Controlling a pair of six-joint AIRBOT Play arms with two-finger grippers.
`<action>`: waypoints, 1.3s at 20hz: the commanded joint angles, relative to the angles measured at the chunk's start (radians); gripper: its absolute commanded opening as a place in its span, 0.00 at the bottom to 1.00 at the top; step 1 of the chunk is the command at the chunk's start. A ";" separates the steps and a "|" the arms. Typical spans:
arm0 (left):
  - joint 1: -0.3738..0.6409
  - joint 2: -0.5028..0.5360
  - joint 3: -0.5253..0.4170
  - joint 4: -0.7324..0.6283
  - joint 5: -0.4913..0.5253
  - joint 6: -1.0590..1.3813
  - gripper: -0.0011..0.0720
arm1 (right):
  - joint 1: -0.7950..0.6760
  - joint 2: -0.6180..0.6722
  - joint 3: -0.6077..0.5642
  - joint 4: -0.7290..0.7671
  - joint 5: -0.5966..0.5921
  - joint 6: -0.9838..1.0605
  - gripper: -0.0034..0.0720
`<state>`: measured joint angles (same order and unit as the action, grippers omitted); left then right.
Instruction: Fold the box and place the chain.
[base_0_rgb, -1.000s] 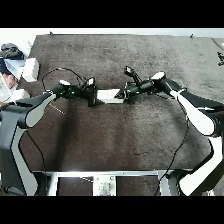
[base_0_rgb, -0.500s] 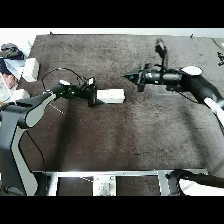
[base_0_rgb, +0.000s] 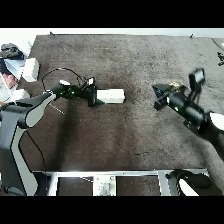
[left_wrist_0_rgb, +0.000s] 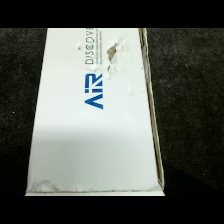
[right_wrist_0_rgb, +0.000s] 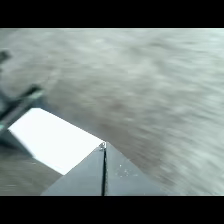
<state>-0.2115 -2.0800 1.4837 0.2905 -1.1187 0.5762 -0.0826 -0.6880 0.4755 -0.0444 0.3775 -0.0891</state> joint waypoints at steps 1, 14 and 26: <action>0.000 -0.001 0.000 0.000 0.000 0.000 0.40 | 0.001 0.245 -0.181 0.007 -0.254 -0.001 0.02; 0.000 -0.001 0.000 -0.010 -0.001 0.000 0.41 | 0.000 0.586 -0.384 -0.041 -0.402 0.000 0.02; 0.084 0.259 0.002 -0.113 0.173 -0.190 0.03 | 0.000 0.586 -0.384 -0.041 -0.401 0.000 0.02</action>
<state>-0.1604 -1.9236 1.4841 0.2001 -1.0710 0.5236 -0.0826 -0.1020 0.0917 -0.0856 -0.0238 -0.0898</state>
